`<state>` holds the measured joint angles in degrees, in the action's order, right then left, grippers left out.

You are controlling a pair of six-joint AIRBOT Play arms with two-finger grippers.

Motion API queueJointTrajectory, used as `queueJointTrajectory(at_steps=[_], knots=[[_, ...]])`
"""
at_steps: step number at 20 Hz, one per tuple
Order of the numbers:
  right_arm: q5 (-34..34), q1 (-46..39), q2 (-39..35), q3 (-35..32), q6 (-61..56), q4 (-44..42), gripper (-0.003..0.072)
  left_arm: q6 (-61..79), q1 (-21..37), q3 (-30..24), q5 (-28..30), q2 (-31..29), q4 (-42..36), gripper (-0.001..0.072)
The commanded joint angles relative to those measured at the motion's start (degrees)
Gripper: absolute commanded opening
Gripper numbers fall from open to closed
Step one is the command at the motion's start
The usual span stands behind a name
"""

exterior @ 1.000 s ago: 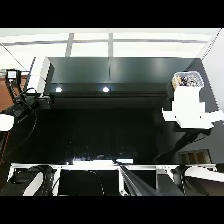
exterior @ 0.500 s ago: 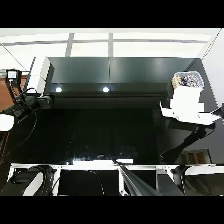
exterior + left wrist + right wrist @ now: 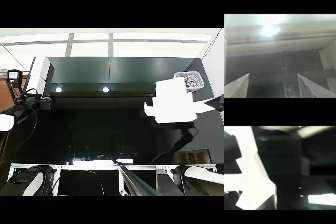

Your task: Fold the box and place the chain.

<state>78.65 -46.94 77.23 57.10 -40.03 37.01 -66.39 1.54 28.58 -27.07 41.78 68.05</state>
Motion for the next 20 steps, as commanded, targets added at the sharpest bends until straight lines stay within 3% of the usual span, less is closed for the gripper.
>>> queueJointTrajectory(at_steps=[1,4,6,8,10,12,14,16,17,20], knots=[[-13.03,8.44,-13.68,-18.86,7.93,-17.75,0.0016,-0.02,-3.13,-0.02,-4.35,0.07,-0.22,0.0709],[-26.64,23.50,-22.23,-31.15,9.25,-25.09,0.0017,-0.02,-8.92,0.13,-1.38,1.20,-5.70,0.0708],[-33.20,34.82,-23.91,-34.91,8.74,-26.88,0.0017,0.00,-10.19,0.48,0.11,4.02,-15.61,0.0708],[-39.69,45.66,-23.89,-36.00,7.19,-27.34,0.0017,2.23,-9.92,2.05,-2.27,9.51,-27.32,0.0708],[-47.17,55.58,-23.87,-36.00,5.35,-27.54,0.0017,13.64,-9.33,4.83,-9.11,16.57,-39.36,0.0708],[-51.60,62.03,-23.87,-36.00,4.85,-27.32,0.0017,25.00,-6.91,8.85,-23.21,25.55,-52.00,0.0708],[-52.83,65.29,-23.87,-36.00,4.76,-27.32,0.0017,26.32,-5.11,13.84,-32.00,34.29,-51.15,0.0709],[-52.78,66.73,-23.87,-36.00,4.42,-27.32,0.0017,26.08,-5.35,18.43,-34.12,40.26,-41.18,0.0709],[-52.76,67.08,-23.87,-36.00,4.42,-27.32,0.0017,26.58,-5.70,20.11,-35.56,42.53,-39.89,0.0709],[-52.00,67.06,-23.87,-36.00,4.42,-27.04,0.0017,37.81,-7.67,24.98,-48.41,49.42,-45.81,0.0709]])
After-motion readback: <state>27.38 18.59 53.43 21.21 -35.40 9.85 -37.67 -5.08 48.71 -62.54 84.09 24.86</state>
